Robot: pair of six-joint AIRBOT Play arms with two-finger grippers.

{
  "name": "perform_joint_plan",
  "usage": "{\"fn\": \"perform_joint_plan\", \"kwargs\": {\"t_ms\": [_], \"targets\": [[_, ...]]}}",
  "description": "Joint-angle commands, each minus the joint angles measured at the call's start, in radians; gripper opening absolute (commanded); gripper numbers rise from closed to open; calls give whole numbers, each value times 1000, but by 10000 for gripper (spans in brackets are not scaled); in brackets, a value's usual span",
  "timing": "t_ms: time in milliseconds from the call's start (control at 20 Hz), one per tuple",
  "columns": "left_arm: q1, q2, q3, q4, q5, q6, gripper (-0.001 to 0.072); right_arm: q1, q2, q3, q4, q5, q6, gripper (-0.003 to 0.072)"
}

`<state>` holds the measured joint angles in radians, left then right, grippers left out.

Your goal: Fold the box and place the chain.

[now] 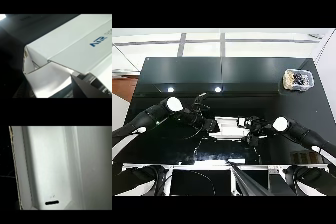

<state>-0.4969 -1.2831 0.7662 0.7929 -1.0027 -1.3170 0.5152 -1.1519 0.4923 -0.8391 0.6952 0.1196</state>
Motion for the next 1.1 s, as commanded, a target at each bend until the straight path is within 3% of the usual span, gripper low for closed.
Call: {"fn": "perform_joint_plan", "kwargs": {"t_ms": [0, 450, 550, 700, 800, 900, 1050], "targets": [[-1, 1, 1, -1, -5, -4, 602, 1, 0, 0, 0, 0, 0, 426], [0, 9, 1, -35, 1, 8, 595, 1, 0, 0, 0, 1, 0, 426], [0, 23, 1, -35, 13, 8, 571, 1, 0, 0, 0, 1, 0, 426], [0, 47, 1, -34, 40, 7, 472, 1, 0, 0, 0, 1, 0, 426], [-1, 48, 0, -33, 34, 6, 462, 1, 0, 0, 0, 1, 0, 426], [-2, 48, 0, -31, 33, 3, 367, 1, 0, 0, 0, 1, 0, 426], [-7, 48, 0, -16, 34, 0, 359, 1, 0, 0, 1, 1, 0, 426]]}}
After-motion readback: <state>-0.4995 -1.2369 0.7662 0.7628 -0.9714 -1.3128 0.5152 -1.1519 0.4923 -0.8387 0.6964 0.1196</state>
